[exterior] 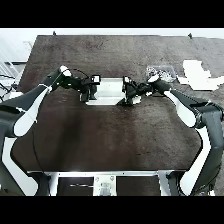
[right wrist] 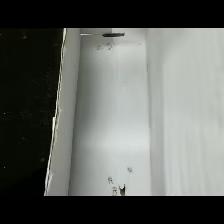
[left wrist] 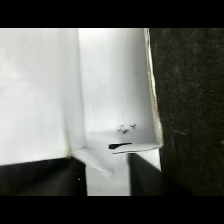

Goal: Fold the box and place the chain.

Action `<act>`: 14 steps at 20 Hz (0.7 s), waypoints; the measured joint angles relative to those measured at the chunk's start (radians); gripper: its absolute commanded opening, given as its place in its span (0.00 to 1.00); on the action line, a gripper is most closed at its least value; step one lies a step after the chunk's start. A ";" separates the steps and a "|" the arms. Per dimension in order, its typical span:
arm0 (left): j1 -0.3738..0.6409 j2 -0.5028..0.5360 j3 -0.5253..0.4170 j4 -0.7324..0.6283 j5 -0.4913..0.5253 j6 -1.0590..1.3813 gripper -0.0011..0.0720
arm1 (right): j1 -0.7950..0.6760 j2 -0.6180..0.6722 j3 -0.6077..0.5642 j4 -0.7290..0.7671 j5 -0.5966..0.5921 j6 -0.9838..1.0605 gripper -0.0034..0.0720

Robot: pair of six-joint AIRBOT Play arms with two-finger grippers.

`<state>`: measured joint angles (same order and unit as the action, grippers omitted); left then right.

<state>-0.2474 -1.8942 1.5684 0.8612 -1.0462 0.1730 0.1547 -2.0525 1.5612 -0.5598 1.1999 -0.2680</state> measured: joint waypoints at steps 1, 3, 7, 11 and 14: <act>-0.002 -0.003 0.000 -0.007 -0.002 0.002 0.44 | 0.000 0.000 0.000 0.000 0.000 0.000 0.81; -0.005 -0.011 0.000 -0.022 -0.006 0.006 0.43 | 0.000 0.000 0.000 0.000 0.001 0.000 0.81; -0.005 -0.018 0.000 -0.045 -0.008 0.009 0.44 | 0.000 0.000 0.000 0.000 0.001 0.000 0.81; 0.021 -0.018 0.021 -0.057 -0.032 -0.003 0.59 | 0.000 0.000 0.000 0.006 -0.005 0.002 0.81; 0.038 -0.018 0.043 -0.048 -0.056 -0.010 0.59 | 0.000 0.000 0.000 0.003 -0.005 0.003 0.81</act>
<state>-0.2096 -1.9118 1.6112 0.8131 -1.1023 0.1627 0.1551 -2.0525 1.5612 -0.5564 1.1946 -0.2653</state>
